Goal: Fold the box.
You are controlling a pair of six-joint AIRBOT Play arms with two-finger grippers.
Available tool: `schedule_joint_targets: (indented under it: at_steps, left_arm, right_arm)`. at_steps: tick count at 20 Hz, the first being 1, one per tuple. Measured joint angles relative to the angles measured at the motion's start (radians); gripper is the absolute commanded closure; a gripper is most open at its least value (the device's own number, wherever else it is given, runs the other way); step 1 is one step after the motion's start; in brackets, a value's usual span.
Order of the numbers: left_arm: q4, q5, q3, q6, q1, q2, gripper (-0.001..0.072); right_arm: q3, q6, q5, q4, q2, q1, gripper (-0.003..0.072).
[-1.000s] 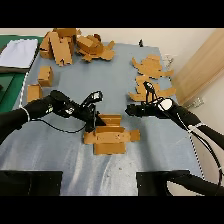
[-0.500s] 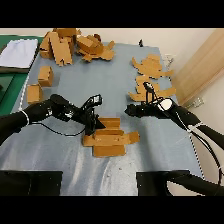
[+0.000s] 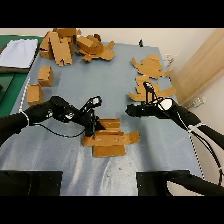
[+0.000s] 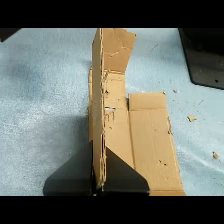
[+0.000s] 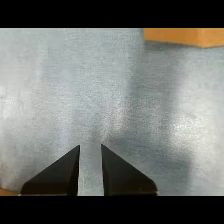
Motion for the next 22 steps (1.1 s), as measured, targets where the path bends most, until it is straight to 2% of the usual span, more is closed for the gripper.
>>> schedule_joint_targets:
  at_steps: [2,4,8,13,15,18,19,20,22]
  left_arm:
    - [0.000,0.001,-0.001,0.000,0.000,0.000,0.0700]
    - [0.000,0.002,-0.001,0.000,0.000,0.000,0.0699]
    - [0.000,0.002,-0.001,0.000,0.000,0.000,0.0700]
    - [0.000,0.002,-0.001,0.000,0.000,0.000,0.0700]
    - [0.000,0.002,-0.001,0.000,0.000,0.000,0.0700]
    - [0.001,0.002,-0.001,0.000,0.000,0.000,0.0700]
    - [0.001,0.002,-0.001,0.000,0.000,0.000,0.0700]
    - [0.001,0.002,-0.001,0.000,0.000,0.000,0.0700]
    - [0.001,0.002,-0.001,0.000,0.000,0.000,0.0699]
  right_arm:
    - [0.008,-0.023,0.020,-0.023,0.031,0.000,0.0528]
    - [0.012,-0.036,0.061,-0.085,0.098,0.016,0.0528]
    - [-0.001,0.001,0.199,-0.327,0.307,0.115,0.0528]
    - [-0.151,0.086,0.331,-0.507,0.579,0.447,0.0529]
    - [-0.227,0.172,0.348,-0.626,0.626,0.615,0.0529]
    - [-0.299,0.295,0.334,-0.856,0.624,0.848,0.0516]
    - [-0.311,0.320,0.318,-0.908,0.611,0.901,0.0386]
    - [-0.321,0.340,0.299,-0.948,0.591,0.947,0.0217]
    - [-0.333,0.367,0.258,-0.986,0.546,1.000,0.0216]
